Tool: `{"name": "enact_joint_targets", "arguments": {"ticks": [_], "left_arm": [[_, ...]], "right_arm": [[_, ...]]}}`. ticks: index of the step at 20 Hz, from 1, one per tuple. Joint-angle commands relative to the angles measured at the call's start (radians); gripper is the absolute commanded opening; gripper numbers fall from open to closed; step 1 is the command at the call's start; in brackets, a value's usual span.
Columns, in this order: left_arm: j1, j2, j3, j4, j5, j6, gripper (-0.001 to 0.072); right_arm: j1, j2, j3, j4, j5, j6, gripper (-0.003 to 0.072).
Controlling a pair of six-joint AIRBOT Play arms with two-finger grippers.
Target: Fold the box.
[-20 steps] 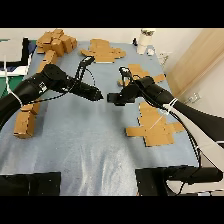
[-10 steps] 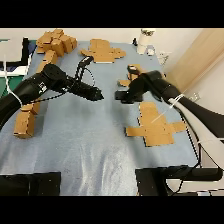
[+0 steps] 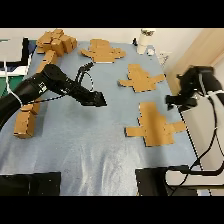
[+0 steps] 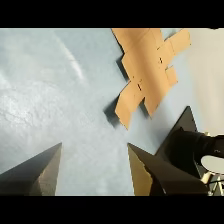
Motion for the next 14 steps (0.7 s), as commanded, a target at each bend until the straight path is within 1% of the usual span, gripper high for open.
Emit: {"name": "enact_joint_targets", "arguments": {"ticks": [1, 4, 7, 11, 14], "left_arm": [[0.000, -0.002, 0.000, 0.003, -0.051, -0.047, 0.0630], [0.000, -0.010, 0.000, 0.003, -0.073, -0.053, 0.0631], [0.000, -0.020, 0.000, 0.003, -0.095, -0.079, 0.0631], [0.000, -0.023, 0.000, 0.003, -0.121, -0.093, 0.0631], [0.000, -0.023, 0.000, 0.003, -0.132, -0.092, 0.0631]], "right_arm": [[-0.235, -0.028, -0.004, 0.143, -0.017, -0.182, 0.0563], [-0.343, -0.088, -0.005, 0.231, -0.040, -0.320, 0.0563], [-0.396, -0.130, -0.005, 0.230, -0.023, -0.361, 0.0563], [-0.413, -0.186, -0.007, 0.233, -0.064, -0.410, 0.0563], [-0.413, -0.202, -0.007, 0.317, -0.096, -0.476, 0.0563]]}}
